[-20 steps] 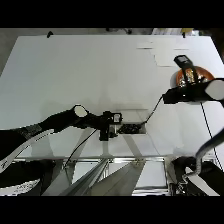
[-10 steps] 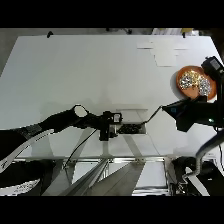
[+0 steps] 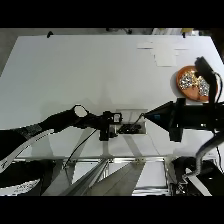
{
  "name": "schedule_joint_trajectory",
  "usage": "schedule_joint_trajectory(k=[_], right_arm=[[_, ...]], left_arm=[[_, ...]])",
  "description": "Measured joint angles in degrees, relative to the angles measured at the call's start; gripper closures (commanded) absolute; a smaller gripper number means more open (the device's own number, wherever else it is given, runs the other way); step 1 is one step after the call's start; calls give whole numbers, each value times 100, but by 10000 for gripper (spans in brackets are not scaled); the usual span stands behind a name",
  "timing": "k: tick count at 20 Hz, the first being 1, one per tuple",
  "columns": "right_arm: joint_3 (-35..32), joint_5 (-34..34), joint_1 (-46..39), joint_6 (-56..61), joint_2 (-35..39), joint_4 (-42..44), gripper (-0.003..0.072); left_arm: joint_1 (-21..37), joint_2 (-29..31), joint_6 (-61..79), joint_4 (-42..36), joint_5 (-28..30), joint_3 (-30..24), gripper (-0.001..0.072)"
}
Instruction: Fold the box and place the chain.
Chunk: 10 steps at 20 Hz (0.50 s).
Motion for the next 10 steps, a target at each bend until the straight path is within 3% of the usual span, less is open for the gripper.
schedule_joint_trajectory(k=[10], right_arm=[[-20, -400, 833, -225, -1569, -734, 666]], left_arm=[[0, 0, 0, 0, 0, 0, 500]])
